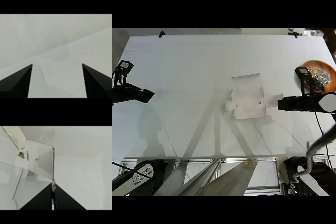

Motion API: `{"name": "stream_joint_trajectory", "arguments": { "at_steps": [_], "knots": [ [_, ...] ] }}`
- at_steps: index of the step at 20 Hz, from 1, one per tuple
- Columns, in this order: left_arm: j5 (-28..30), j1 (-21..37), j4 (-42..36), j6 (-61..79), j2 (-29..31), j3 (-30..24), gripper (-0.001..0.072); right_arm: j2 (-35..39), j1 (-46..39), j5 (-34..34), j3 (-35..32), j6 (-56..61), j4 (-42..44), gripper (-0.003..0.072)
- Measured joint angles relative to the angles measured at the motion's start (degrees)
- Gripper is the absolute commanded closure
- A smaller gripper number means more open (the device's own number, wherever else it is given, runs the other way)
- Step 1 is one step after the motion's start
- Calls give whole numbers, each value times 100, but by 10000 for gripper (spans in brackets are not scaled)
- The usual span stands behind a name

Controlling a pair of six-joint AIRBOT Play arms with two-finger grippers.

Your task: Fold the box and place the chain.

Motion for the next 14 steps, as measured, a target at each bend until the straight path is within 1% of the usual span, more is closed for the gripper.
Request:
{"name": "stream_joint_trajectory", "arguments": {
  "at_steps": [2,4,7,9,11,12,14],
  "knots": [
    [-52,2,-382,-87,0,0,15,-55,0,-120,-22,-35,-50,677],
    [-260,-11,-970,-343,0,0,16,-116,0,-203,-33,-63,-83,677],
    [-531,-251,-1679,-586,-42,0,16,-186,0,-262,-37,-105,-107,677],
    [-726,-675,-1919,-643,-98,0,16,-205,0,-304,-37,-122,-114,677],
    [-756,-1314,-2085,-699,-186,0,16,-216,0,-332,-37,-125,-118,677],
    [-673,-1657,-2155,-708,-236,0,17,-219,0,-345,-39,-127,-122,677],
    [-321,-2441,-2380,-728,-343,4,17,-221,0,-356,-37,-129,-122,677]
  ]
}}
